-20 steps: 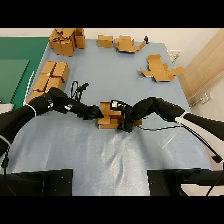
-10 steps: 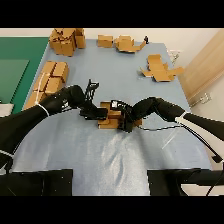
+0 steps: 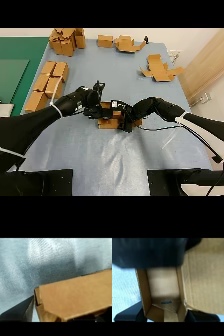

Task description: Fold the box.

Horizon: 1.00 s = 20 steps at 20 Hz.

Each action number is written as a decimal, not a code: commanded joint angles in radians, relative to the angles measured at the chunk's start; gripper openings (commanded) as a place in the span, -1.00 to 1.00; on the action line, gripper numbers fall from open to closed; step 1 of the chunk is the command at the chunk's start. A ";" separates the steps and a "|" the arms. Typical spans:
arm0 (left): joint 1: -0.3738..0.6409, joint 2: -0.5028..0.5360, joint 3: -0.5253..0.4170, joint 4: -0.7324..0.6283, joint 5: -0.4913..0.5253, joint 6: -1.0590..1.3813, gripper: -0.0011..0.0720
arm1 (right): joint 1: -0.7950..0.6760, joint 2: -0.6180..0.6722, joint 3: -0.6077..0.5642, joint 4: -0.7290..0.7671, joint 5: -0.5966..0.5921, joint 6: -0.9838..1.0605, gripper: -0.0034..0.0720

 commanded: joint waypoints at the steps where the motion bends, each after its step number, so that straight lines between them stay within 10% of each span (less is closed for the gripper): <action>1: -0.022 -0.054 0.028 0.020 -0.002 -0.052 0.35 | 0.001 0.000 0.000 0.003 0.000 0.000 0.27; 7: -0.022 -0.077 0.050 0.020 -0.034 -0.109 0.34 | 0.001 0.000 0.000 0.003 0.000 0.000 0.27; 8: -0.022 -0.077 0.050 0.027 -0.041 -0.121 0.17 | 0.001 0.000 0.000 0.006 0.000 0.000 0.27; 10: -0.022 -0.076 0.050 0.022 -0.045 -0.103 -0.92 | 0.001 0.000 0.000 0.010 0.000 0.000 0.27; 20: -0.028 -0.074 0.059 -0.009 -0.051 -0.093 -0.92 | 0.001 0.000 0.000 0.010 -0.002 0.000 0.27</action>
